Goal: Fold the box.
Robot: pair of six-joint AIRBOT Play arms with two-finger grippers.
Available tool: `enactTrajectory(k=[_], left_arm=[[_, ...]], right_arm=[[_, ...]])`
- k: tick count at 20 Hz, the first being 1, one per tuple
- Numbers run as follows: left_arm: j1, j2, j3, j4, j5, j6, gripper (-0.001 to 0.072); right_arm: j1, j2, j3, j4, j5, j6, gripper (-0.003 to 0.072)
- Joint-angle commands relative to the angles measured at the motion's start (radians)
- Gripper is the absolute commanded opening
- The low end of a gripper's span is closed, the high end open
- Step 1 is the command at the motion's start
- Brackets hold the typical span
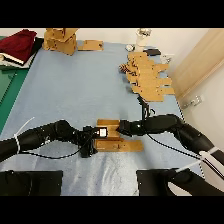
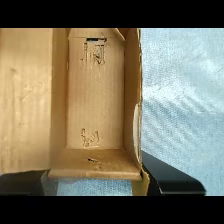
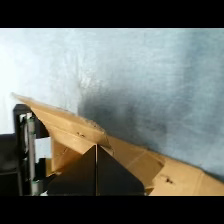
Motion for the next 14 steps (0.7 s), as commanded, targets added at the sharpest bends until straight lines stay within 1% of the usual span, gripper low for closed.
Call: enactTrajectory(k=[1, 3, 5, 11, 13, 14], left_arm=[[0.0, 0.0, -0.001, 0.002, -0.003, -0.001, 0.0452], [0.0, 0.0, -0.001, 0.001, -0.003, 0.0, 0.0452], [0.0, 0.0, -0.001, 0.001, -0.003, 0.0, 0.0452], [0.0, 0.0, -0.001, 0.001, -0.003, 0.0, 0.0451], [0.0, 0.0, -0.001, 0.001, -0.003, 0.0, 0.0452], [0.0, 0.0, -0.001, 0.001, -0.003, 0.0, 0.0452]], right_arm=[[0.001, -0.107, 0.001, 0.011, 0.069, -0.11, 0.0004], [0.001, -0.161, 0.001, 0.011, 0.07, -0.171, 0.0003], [0.001, -0.183, 0.001, 0.011, 0.067, -0.204, 0.0004], [0.001, -0.183, 0.001, 0.011, 0.066, -0.284, 0.0004], [0.0, -0.175, 0.025, 0.006, 0.042, -0.342, 0.0004], [0.0, -0.159, 0.052, -0.001, 0.01, -0.369, 0.0004]])
